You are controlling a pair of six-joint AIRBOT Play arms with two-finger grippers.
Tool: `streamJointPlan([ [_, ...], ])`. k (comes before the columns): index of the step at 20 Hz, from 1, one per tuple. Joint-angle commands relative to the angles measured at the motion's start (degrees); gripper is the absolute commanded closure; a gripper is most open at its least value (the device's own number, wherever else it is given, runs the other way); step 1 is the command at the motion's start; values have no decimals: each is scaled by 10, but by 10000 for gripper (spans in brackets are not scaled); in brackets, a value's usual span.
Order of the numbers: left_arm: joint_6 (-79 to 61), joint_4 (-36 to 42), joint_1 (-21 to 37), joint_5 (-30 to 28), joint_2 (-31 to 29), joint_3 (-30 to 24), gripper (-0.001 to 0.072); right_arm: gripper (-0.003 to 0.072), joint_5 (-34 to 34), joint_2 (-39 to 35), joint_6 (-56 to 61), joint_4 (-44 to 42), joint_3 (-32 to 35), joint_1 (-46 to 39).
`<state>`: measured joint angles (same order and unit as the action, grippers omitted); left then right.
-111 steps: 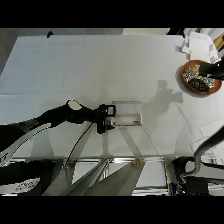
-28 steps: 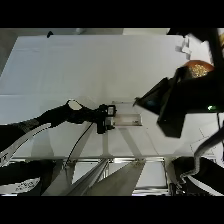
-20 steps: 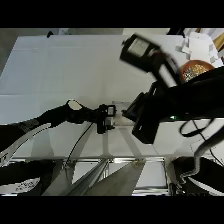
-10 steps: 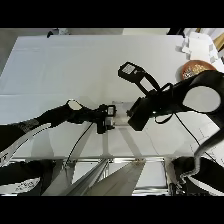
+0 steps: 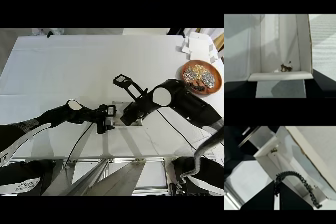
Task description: Fold the box and place the chain.
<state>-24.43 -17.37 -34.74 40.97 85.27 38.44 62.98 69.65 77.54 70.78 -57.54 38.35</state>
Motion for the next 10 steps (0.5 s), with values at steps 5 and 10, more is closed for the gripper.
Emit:
streamJointPlan([
  [5, 0, 0, 0, 0, 0, 0, 439, 672, -23, 46, 0, -10, 4, 0],
  [10, 0, 0, 0, 0, 0, 0, 439, 618, -22, 46, 2, -12, 8, 11],
])
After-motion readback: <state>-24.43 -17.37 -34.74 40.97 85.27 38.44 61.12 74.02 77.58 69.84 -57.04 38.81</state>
